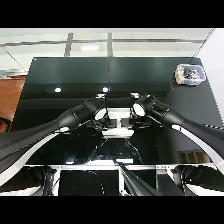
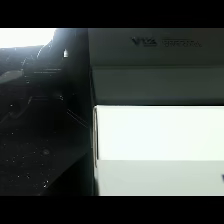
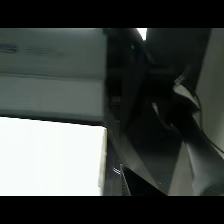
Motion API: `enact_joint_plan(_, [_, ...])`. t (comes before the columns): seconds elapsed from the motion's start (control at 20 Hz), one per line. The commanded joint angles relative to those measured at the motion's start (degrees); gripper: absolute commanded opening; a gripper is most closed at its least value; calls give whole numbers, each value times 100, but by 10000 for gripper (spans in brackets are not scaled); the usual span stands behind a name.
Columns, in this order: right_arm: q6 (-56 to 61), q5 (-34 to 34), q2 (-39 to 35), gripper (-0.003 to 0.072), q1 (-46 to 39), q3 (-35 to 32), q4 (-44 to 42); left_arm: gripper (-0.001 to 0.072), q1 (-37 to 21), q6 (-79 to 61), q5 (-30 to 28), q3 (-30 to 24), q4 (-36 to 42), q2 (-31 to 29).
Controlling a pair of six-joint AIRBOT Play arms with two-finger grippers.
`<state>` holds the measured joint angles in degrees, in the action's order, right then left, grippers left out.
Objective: Fold the box and place the chain.
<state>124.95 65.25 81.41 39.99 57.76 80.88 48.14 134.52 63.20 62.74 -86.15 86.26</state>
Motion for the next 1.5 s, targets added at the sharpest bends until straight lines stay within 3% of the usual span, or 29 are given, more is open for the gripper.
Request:
enact_joint_plan(0.0, [-52,-98,4,259,-7,9,-151,27,-2,7,-11,0,11,2])
enact_joint_plan(0.4, [-131,-74,162,245,0,2,-42,27,-2,7,-13,0,9,2])
enact_joint_plan(0.5, [-131,-81,208,123,0,2,-46,27,-2,7,-11,0,9,2])
enact_joint_plan(0.55, [-129,-109,208,14,0,2,-44,27,-2,7,-9,0,9,2])
enact_joint_plan(0.7, [-120,-116,208,14,0,2,-70,27,-2,7,-11,0,9,2])
enact_joint_plan(0.8, [-122,-94,201,19,0,7,-70,26,-2,7,-13,0,9,2])
enact_joint_plan(0.85, [-122,-90,184,98,-2,7,-68,26,-2,7,-13,0,9,2])
enact_joint_plan(0.9, [-133,-63,151,261,-17,7,-66,27,-2,7,-13,0,9,2])
enact_joint_plan(1.1, [-625,173,-297,277,-74,7,35,27,-2,7,-11,0,9,2])
enact_joint_plan(1.25, [-1097,372,-1281,276,-155,7,142,27,-2,7,2,0,9,2])
enact_joint_plan(1.35, [-1132,494,-2050,277,-291,7,697,26,-4,7,0,0,7,2])
enact_joint_plan(1.45, [-1130,442,-2643,276,-490,-7,1976,27,-2,7,-2,0,9,2])
